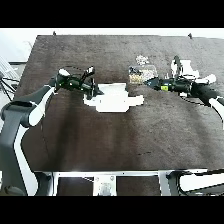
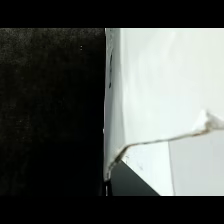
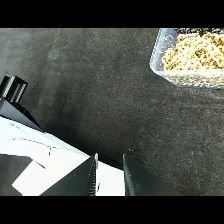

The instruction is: Fold the box and place the chain.

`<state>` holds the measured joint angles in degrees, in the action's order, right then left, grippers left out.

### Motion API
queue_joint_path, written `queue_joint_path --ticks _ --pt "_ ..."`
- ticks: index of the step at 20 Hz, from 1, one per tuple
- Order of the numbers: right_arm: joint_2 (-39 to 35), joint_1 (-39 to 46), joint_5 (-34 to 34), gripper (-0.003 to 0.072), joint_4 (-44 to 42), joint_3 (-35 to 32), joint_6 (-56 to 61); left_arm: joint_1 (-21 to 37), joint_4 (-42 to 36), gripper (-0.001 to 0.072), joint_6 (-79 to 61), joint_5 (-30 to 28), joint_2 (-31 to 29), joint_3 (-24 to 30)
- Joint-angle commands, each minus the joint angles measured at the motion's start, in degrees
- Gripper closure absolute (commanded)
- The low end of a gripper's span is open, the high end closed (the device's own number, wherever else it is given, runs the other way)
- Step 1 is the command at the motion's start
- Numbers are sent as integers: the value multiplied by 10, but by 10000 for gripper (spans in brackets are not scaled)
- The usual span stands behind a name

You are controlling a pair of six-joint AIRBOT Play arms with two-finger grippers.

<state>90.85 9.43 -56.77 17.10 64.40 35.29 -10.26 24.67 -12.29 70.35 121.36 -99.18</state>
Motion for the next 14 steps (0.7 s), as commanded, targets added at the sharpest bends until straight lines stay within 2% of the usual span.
queue_joint_path --ticks 1,7,14 --pt "0 -1 0 472 0 0 0 0 -7 695 -17 -10 -5 12" --pt "0 -1 0 472 0 0 0 0 61 696 31 -24 -5 12" --pt "0 -1 0 472 0 0 -16 0 61 691 28 -39 -5 12"
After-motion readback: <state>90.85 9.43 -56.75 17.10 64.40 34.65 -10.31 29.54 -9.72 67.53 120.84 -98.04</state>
